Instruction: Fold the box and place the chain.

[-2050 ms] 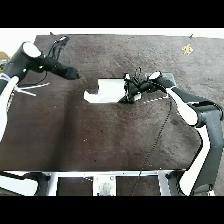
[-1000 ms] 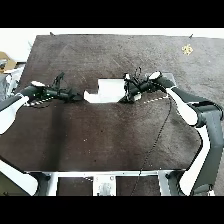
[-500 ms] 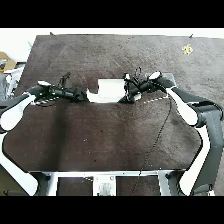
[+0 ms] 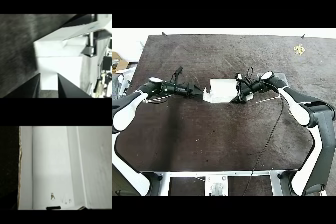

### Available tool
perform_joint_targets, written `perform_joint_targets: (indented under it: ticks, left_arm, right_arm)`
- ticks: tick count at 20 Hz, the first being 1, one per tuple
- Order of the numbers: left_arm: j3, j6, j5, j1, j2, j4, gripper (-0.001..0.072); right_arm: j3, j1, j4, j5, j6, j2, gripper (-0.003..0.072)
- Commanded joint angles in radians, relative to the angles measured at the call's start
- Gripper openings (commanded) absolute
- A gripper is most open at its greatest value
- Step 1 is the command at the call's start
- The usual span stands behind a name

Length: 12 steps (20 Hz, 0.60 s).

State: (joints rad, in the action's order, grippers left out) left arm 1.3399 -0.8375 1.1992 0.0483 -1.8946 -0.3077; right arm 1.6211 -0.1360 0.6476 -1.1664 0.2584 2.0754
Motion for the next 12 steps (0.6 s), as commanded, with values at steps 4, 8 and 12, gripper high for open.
perform_joint_targets:
  ticks: [4, 8, 12]
  left_arm:
    - [0.056, -0.019, -0.008, 0.04, 0.001, -0.043, 0.0241]
    - [0.069, -0.053, -0.01, 0.045, 0.001, -0.106, 0.0243]
    - [0.069, -0.056, -0.011, 0.036, 0.001, -0.148, 0.0242]
  right_arm:
    - [0.0, 0.0, 0.0, 0.0, 0.0, 0.001, 0.0509]
    - [0.0, 0.0, 0.0, 0.0, 0.0, 0.001, 0.0509]
    - [0.0, 0.0, 0.0, 0.0, 0.0, 0.001, 0.0509]
